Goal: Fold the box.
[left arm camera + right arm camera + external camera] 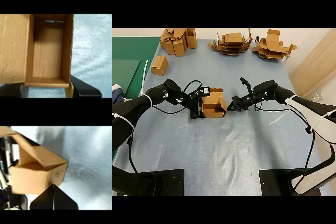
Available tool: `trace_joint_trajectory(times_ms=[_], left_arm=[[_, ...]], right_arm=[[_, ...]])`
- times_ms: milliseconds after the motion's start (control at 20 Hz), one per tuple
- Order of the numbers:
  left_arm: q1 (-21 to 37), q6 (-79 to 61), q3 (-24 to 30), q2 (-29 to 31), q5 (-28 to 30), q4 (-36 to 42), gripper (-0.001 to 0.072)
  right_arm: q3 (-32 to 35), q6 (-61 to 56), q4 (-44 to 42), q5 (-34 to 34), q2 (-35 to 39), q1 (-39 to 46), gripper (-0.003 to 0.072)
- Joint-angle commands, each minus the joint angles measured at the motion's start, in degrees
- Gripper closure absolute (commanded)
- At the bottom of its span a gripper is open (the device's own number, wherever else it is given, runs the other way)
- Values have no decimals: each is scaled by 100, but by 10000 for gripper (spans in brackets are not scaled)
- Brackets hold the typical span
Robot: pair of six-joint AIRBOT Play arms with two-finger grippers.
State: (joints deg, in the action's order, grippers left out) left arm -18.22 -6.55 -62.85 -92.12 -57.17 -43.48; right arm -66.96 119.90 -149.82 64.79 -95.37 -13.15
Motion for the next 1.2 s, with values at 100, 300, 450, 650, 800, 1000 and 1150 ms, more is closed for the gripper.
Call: trace_joint_trajectory(times_ms=[100,300,450,650,800,1000,1150], left_arm=[[0,0,0,0,-37,-2,345],[0,17,0,0,-46,-2,346],[0,20,0,0,-50,-2,346],[0,20,0,0,-138,-2,346],[0,20,2,0,-197,-2,346],[0,20,0,0,-192,-4,346],[0,17,0,0,-188,-4,346]], right_arm=[[-28,50,-85,195,216,-11,519],[-28,37,-83,-48,205,-114,348],[-33,-249,20,-354,205,-236,215],[-35,-529,264,-540,192,-385,195],[-92,-761,476,-750,188,-527,194],[-442,-1436,1351,-839,186,-820,194],[-656,-1985,1915,-831,177,-986,194]])
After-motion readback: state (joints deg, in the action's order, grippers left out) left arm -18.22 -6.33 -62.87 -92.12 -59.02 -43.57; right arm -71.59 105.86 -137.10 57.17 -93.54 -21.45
